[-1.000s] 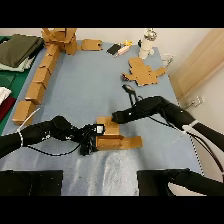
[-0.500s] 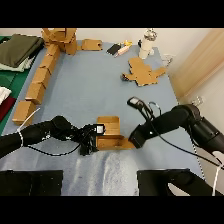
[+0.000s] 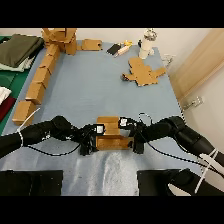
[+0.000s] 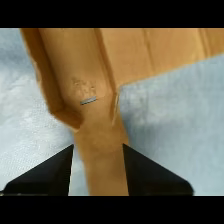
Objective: Fold the box.
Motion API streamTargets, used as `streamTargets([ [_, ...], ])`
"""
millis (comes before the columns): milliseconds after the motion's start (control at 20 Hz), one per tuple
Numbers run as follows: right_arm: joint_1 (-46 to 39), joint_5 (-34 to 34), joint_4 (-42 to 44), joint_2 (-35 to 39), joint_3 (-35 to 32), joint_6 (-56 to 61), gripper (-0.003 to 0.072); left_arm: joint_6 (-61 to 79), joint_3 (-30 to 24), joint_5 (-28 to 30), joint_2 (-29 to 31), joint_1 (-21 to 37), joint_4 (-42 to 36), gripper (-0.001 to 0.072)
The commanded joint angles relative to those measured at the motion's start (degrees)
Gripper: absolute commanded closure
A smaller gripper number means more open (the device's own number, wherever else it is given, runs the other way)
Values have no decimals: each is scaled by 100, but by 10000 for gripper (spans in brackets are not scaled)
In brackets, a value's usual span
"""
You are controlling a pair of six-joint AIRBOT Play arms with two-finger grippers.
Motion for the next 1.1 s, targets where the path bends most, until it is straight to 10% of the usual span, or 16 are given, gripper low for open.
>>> streamTargets([
  [0,15,503,437,-271,-48,-835,224,4,2,0,-2,4,2,112],
  [400,116,566,693,-267,-48,-1384,228,2,2,-2,-2,2,2,112],
  [650,413,525,715,-267,-48,-1427,574,2,2,-2,-2,4,2,112],
  [1050,623,822,835,-481,-48,-1631,590,4,2,0,-2,4,2,112],
])
